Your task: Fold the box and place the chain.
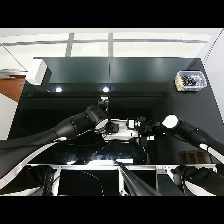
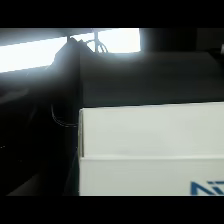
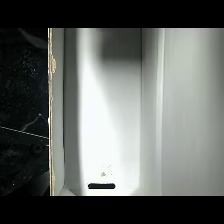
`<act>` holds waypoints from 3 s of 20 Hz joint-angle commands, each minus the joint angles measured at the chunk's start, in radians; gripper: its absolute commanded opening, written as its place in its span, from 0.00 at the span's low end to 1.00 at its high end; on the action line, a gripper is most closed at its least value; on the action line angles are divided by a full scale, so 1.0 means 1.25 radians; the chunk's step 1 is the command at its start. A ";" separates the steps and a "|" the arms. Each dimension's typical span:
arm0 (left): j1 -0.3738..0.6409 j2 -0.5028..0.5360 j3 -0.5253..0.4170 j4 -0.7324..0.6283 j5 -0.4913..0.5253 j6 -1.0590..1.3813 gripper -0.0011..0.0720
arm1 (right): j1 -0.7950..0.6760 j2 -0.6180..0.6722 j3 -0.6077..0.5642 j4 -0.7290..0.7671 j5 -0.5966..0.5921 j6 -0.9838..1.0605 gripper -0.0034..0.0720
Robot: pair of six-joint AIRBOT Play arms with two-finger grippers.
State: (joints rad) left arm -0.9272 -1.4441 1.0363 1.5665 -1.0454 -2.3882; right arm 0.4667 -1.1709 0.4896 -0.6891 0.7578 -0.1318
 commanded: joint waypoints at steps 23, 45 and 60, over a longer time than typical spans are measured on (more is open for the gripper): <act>0.005 -0.039 0.004 -0.047 0.011 -0.001 0.05 | 0.000 0.005 0.000 0.004 0.001 0.037 1.00; 0.009 -0.035 0.004 -0.003 -0.030 0.000 0.06 | 0.019 0.068 0.000 -0.056 0.049 0.063 0.30; 0.009 -0.035 0.004 -0.010 -0.030 0.003 0.06 | 0.045 0.057 0.000 0.025 0.012 0.133 0.33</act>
State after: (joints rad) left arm -0.9161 -1.4887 1.0401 1.5570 -1.0855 -2.3856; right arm 0.5205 -1.0973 0.4889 -0.6735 0.7769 0.0307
